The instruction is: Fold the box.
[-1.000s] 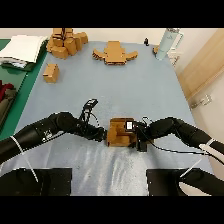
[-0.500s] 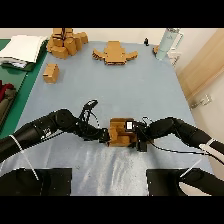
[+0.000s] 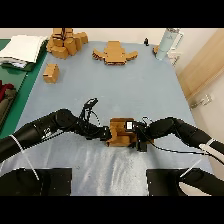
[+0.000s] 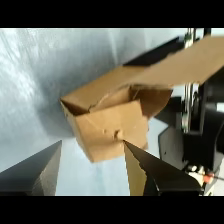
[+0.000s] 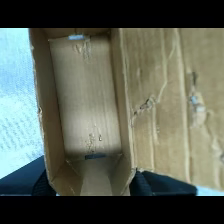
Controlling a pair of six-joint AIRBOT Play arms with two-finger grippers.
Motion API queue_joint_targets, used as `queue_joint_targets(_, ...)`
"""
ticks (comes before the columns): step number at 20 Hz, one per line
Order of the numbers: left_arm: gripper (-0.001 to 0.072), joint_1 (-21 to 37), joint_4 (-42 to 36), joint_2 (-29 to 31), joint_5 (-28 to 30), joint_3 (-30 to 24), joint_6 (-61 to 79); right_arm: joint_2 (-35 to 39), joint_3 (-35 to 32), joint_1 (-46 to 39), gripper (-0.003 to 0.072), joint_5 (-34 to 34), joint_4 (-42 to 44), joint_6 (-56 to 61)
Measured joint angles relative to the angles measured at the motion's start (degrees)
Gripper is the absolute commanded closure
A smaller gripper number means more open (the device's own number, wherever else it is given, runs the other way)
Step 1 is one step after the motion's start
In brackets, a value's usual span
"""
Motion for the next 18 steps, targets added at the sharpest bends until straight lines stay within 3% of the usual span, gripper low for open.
queue_joint_targets(8, 0.0100, -2.95, -1.31, -3.10, 3.39, 1.07, -3.19, 0.00, 0.00, 0.00, 0.0118, -0.02, 0.00, 0.00)
queue_joint_targets(18, 0.0109, -10.95, 24.63, -9.53, -1.88, 10.47, -33.29, 0.00, 0.00, 0.00, 0.0118, -0.04, 0.00, 0.00)
